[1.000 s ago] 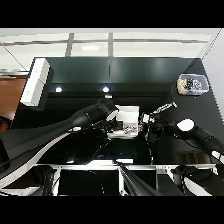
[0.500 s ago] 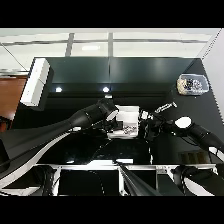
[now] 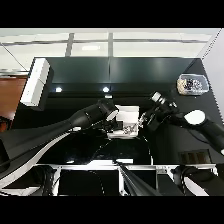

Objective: Fold the box and place the chain.

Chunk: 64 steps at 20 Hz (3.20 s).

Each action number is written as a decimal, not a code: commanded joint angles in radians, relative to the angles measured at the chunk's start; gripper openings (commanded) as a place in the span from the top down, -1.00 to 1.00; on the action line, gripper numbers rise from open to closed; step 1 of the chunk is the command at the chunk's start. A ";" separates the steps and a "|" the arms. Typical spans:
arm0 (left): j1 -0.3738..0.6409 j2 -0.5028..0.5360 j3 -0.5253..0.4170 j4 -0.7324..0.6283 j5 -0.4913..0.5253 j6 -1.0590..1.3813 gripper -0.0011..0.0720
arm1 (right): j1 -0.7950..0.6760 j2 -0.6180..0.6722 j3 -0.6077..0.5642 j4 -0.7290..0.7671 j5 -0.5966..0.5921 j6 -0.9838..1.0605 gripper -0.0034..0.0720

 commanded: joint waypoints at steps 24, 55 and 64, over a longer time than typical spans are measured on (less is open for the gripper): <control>0.001 0.000 0.000 0.001 -0.002 0.000 0.89 | 0.013 0.130 0.423 0.285 0.543 0.638 0.86; 0.001 0.000 0.000 0.001 0.000 0.000 0.89 | -0.065 -0.184 -0.068 -0.005 -0.041 -0.485 -0.96; 0.001 0.000 0.000 0.000 0.000 0.000 0.89 | -0.065 -0.241 -0.045 0.136 -0.156 -0.441 -0.96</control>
